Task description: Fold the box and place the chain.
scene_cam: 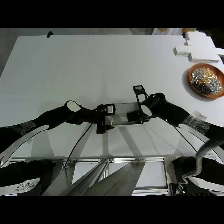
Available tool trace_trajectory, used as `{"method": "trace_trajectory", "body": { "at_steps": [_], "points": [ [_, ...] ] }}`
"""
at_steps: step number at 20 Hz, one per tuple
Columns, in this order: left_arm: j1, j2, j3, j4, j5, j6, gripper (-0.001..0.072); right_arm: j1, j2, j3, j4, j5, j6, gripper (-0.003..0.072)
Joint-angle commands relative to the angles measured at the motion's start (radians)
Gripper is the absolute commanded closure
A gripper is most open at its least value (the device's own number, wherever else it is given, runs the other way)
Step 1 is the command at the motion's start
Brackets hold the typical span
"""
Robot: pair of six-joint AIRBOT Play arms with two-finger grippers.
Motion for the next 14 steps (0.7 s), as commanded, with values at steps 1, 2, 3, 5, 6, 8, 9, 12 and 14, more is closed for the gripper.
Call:
{"method": "trace_trajectory", "body": {
  "at_steps": [1, 2, 3, 5, 6, 8, 9, 12, 14],
  "points": [
    [0.0, 0.0, 0.0, 0.0, -0.001, 0.002, 0.0503, 0.0, 0.018, 0.002, 0.007, -0.012, 0.0, 0.0511],
    [0.0, 0.0, 0.0, 0.0, -0.002, 0.002, 0.0503, 0.0, 0.025, 0.002, 0.007, -0.013, 0.0, 0.0511],
    [0.0, 0.0, 0.0, 0.0, -0.001, 0.003, 0.0503, 0.0, 0.032, 0.002, 0.007, -0.021, 0.0, 0.0511],
    [-0.001, 0.0, 0.0, 0.0, -0.003, 0.002, 0.0503, 0.001, 0.036, 0.002, 0.008, -0.024, 0.0, 0.051],
    [-0.001, 0.0, 0.0, 0.0, -0.003, 0.002, 0.0503, 0.001, 0.036, 0.001, 0.008, -0.021, 0.0, 0.0511],
    [-0.001, 0.0, 0.0, 0.0, -0.003, 0.002, 0.0503, 0.0, 0.035, 0.0, 0.007, -0.015, 0.0, 0.0533],
    [-0.001, 0.0, 0.0, 0.0, -0.004, 0.002, 0.0503, 0.0, 0.033, -0.002, 0.007, -0.014, 0.003, 0.0533],
    [-0.001, 0.0, 0.0, 0.0, -0.003, 0.002, 0.0503, 0.002, 0.01, -0.026, 0.008, -0.012, 0.048, 0.0533],
    [-0.001, 0.0, 0.0, 0.0, -0.004, 0.002, 0.0503, 0.003, 0.006, -0.028, 0.007, -0.012, 0.047, 0.0612]
  ]
}}
